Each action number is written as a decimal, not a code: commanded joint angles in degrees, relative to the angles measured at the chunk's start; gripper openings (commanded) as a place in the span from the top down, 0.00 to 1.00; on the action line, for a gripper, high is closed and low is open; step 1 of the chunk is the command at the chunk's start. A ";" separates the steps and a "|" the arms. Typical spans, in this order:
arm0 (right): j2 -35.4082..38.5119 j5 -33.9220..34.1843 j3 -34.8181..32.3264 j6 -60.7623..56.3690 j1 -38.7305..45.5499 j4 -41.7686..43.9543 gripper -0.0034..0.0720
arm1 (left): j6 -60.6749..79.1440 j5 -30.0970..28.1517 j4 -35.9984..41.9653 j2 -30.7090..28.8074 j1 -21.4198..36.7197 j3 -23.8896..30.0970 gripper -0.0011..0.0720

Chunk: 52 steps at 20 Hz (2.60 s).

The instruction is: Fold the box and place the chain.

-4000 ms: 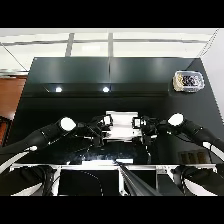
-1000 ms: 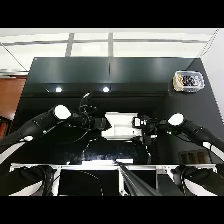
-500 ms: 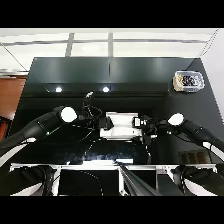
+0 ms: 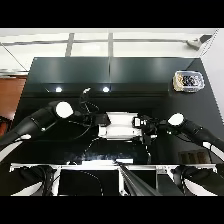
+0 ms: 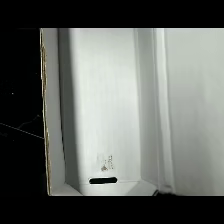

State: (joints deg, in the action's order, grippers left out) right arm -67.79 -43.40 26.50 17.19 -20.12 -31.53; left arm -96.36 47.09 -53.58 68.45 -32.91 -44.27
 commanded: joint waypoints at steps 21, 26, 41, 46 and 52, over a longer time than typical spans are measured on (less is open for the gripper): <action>-0.02 0.04 0.02 -0.02 0.00 0.00 0.30 | 28.13 8.90 16.15 -4.48 29.97 22.58 0.95; -0.02 0.04 0.02 -0.02 0.00 0.00 0.30 | 39.95 6.67 33.75 3.41 20.98 22.08 0.95; -0.02 0.09 0.02 -0.04 0.00 0.02 0.30 | 45.59 8.55 35.87 1.73 14.60 16.04 0.33; -0.02 0.11 0.02 -0.04 0.00 0.02 0.30 | 43.30 4.02 35.32 1.73 7.98 12.15 0.52; -0.02 0.11 0.02 -0.04 0.00 0.02 0.30 | 25.66 2.60 19.02 1.73 4.07 5.77 0.52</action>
State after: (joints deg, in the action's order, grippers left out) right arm -67.79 -43.27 26.52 17.08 -20.10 -31.51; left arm -61.08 50.74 -25.78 70.22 -26.63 -35.70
